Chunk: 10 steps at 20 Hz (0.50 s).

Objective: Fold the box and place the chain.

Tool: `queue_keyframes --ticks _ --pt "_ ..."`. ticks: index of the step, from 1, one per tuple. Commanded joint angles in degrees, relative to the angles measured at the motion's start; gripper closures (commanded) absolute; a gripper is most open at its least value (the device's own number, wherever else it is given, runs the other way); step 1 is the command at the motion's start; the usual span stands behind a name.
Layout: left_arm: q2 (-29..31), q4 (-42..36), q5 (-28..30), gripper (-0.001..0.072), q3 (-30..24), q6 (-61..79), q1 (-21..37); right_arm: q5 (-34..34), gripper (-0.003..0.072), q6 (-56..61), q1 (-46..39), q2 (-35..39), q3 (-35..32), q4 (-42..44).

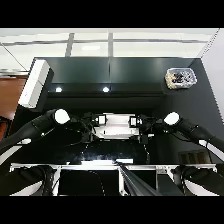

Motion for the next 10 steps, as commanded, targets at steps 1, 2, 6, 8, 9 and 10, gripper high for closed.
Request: queue_keyframes --ticks 1,2,6,8,9,10 --pt "-1.8 -2.0 0.9 0.0027 0.5 2.9 -0.9 0.0 0.0494 0.0 0.1 0.0 0.0 0.0" --pt "-1.8 -2.0 0.9 0.0062 0.6 2.9 -1.3 0.0 0.0494 0.0 0.1 0.0 0.0 0.0" --pt "-1.7 -6.1 0.4 0.0466 0.7 2.9 -2.0 0.0 0.0494 0.0 0.1 0.0 0.0 0.0" --pt "-1.7 -7.2 0.3 0.0493 0.7 2.8 -2.0 0.0 0.0494 0.0 0.1 0.0 0.0 0.0" --pt "-1.7 -8.0 0.3 0.0493 0.7 2.6 -1.9 0.0 0.0494 0.0 0.1 0.0 0.0 0.0" --pt "-1.7 -9.0 0.2 0.0493 0.7 0.9 -1.9 0.0 0.0494 0.0 0.1 0.0 0.0 0.0"
